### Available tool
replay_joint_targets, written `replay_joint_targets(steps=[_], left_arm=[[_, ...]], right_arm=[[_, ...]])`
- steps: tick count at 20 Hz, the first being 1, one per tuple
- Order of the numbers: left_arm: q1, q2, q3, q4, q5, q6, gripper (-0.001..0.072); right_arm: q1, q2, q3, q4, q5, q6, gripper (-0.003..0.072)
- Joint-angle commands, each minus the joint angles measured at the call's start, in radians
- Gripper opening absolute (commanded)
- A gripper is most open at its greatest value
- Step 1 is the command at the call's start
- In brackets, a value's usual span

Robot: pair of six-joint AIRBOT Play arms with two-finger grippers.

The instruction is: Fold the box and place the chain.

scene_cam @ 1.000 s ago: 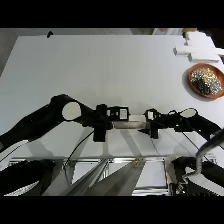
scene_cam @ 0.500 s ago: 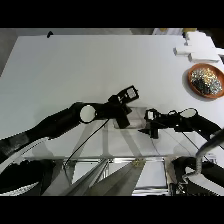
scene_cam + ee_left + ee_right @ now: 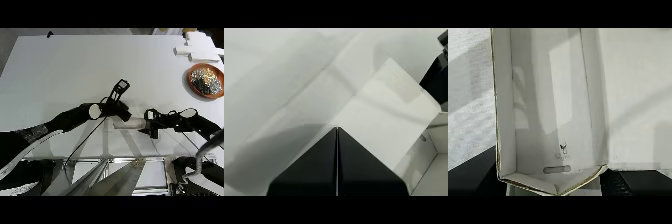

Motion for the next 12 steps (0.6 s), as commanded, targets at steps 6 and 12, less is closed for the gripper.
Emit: replay_joint_targets(steps=[6,12], left_arm=[[0.124,0.247,0.001,0.346,-0.42,-0.013,0.0004],[0.173,0.238,-0.1,0.193,-0.666,0.437,0.0004]], right_arm=[[0.0,0.0,0.0,0.0,0.0,-0.001,0.0444],[0.0,0.0,0.0,0.0,0.0,-0.001,0.0444]])
